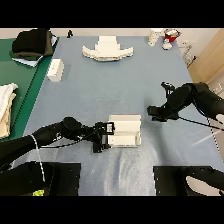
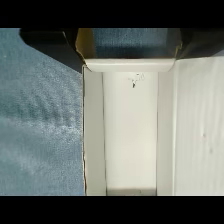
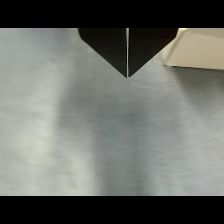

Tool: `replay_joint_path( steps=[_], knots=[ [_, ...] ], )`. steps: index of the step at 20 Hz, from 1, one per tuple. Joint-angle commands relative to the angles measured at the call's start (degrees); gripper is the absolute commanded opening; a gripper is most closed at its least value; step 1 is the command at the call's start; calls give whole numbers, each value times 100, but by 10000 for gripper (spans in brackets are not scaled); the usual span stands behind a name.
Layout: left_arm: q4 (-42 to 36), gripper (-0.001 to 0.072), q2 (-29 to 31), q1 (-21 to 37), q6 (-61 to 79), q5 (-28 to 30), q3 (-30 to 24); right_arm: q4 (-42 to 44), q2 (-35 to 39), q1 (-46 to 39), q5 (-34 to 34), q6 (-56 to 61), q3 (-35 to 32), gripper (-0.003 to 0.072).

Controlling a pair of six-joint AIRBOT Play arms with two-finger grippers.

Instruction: Fold the box.

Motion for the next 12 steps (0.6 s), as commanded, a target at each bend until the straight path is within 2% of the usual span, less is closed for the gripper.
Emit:
replay_joint_path(
  steps=[1, 2, 5, 9, 12],
  knots=[
    [2, 509, 0, -2, 2, 2, 4, 2970, -787, -826, 273, -2435, 7, 2],
    [2, 509, 0, -2, 2, 0, 4, 3401, -960, -872, 98, -2933, 11, 2],
    [2, 509, 0, -2, 2, 2, 4, 4002, -1228, -785, -699, -3987, 57, 2],
    [2, 509, 0, -2, 2, 2, 4, 4041, -1204, -507, -1539, -4437, 57, 1],
    [2, 509, 0, 0, 2, 2, 4, 3934, -1200, -216, -1768, -4535, 55, 2]
  ],
)
